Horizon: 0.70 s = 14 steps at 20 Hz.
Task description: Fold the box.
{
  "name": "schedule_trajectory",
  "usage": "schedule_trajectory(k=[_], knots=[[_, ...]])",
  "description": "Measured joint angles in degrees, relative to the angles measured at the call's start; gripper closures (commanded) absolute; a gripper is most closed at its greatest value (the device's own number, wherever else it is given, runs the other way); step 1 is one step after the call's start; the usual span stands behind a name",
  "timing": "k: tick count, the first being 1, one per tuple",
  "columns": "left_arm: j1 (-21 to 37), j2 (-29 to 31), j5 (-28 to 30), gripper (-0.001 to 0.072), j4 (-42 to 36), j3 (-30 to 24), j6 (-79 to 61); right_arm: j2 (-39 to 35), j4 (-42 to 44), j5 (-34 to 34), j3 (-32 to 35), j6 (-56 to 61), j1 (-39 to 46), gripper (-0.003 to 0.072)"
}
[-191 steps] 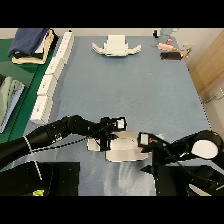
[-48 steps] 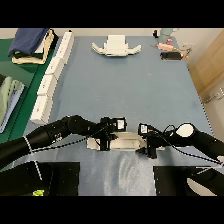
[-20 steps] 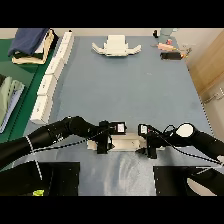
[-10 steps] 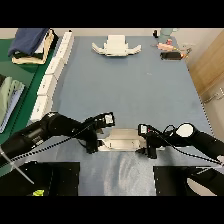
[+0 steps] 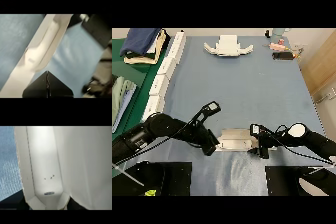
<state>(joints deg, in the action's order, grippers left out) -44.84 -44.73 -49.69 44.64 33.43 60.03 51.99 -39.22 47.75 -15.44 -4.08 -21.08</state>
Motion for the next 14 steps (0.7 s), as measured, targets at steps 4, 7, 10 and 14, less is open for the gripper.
schedule_trajectory(k=[4, 7, 10, 14], knots=[[2.12, -8.87, 4.94, 0.0695, -12.96, 3.72, 1.09, 0.02, 0.00, 0.00, 0.00, 0.00, 0.00, 0.0112], [4.74, -14.86, 6.40, 0.0694, -18.86, 6.60, 2.43, 0.00, 0.00, 0.00, 0.00, 0.00, 0.00, 0.0113], [6.60, -20.33, 6.69, 0.0695, -21.55, 7.72, 5.14, 0.02, 0.02, 0.00, 0.00, 0.00, 0.00, 0.0113], [7.28, -26.60, 6.29, 0.0695, -23.06, 8.22, 7.32, 0.02, 0.00, 0.00, 0.00, 0.00, 0.00, 0.0112]])
